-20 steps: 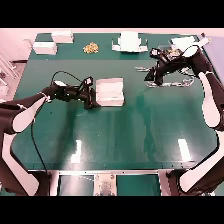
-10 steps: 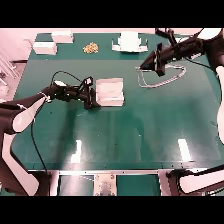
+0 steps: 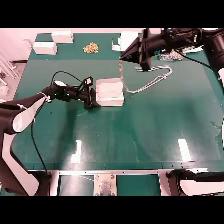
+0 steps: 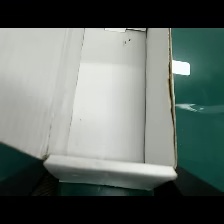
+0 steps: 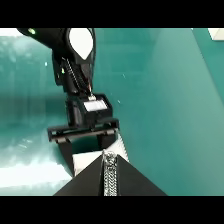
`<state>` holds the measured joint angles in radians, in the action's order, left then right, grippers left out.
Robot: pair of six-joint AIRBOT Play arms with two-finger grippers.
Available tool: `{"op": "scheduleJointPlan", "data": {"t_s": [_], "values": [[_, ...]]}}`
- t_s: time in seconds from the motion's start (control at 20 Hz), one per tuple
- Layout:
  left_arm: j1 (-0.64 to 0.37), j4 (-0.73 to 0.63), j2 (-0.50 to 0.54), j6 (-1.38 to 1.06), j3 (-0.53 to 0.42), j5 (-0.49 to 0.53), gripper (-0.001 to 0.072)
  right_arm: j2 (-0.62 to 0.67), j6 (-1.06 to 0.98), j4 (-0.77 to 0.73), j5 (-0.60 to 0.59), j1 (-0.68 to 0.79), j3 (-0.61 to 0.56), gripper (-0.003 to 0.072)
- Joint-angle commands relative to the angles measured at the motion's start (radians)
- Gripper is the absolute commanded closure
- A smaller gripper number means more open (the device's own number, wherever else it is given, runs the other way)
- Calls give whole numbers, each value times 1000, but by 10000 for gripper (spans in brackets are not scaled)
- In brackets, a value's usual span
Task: Fold the box and place the chain.
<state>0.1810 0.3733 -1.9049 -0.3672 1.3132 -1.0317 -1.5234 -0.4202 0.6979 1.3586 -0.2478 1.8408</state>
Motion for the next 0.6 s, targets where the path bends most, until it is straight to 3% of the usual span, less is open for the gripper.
{"op": "scheduleJointPlan", "data": {"t_s": [0.0, 0.3, 0.55], "values": [[-1, 0, 0, 0, 0, 0, 177, -37, -23, -10, -32, -60, -2, 680], [-1, 0, 0, 0, 0, 0, 177, -185, -62, -7, -29, -60, -18, 680], [-1, 0, 0, 0, 0, 0, 176, -213, -66, -6, -17, -60, -161, 678]]}}
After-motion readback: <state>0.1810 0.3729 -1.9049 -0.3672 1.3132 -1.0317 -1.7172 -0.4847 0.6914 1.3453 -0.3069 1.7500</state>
